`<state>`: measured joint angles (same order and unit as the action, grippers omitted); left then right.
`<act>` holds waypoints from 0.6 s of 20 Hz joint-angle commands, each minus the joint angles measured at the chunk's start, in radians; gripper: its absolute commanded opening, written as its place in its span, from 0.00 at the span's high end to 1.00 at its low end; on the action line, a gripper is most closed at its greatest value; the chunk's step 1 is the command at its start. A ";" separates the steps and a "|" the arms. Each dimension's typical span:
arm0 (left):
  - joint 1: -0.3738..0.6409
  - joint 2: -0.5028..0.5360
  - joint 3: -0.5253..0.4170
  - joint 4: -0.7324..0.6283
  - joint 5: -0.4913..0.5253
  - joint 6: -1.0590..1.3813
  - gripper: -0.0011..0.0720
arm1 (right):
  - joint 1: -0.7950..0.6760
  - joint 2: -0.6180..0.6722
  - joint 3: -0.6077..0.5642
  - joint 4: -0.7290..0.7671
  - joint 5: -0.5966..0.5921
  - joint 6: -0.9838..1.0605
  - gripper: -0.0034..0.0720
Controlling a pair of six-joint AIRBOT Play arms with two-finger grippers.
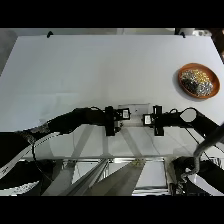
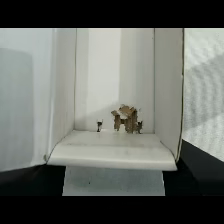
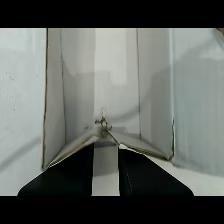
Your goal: Fold the box and place the chain.
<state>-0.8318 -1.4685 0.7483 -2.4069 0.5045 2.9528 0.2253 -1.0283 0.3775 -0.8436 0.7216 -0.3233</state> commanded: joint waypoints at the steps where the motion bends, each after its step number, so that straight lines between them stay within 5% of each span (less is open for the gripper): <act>1: 0.001 0.001 0.000 -0.001 0.000 -0.002 0.78 | 0.030 -0.032 0.000 0.014 -0.034 0.000 0.72; 8: 0.001 0.001 0.000 -0.001 0.000 -0.002 0.78 | 0.030 -0.032 0.003 0.096 -0.049 -0.045 0.70; 10: 0.001 0.001 0.000 -0.001 0.000 -0.002 0.78 | 0.030 -0.032 0.003 0.096 -0.050 -0.045 0.48; 12: 0.001 0.001 0.000 -0.001 0.000 -0.002 0.78 | 0.030 -0.032 0.003 0.096 -0.050 -0.045 0.47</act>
<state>-0.8318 -1.4685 0.7483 -2.4077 0.5045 2.9509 0.2543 -1.0592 0.3790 -0.7589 0.6777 -0.3607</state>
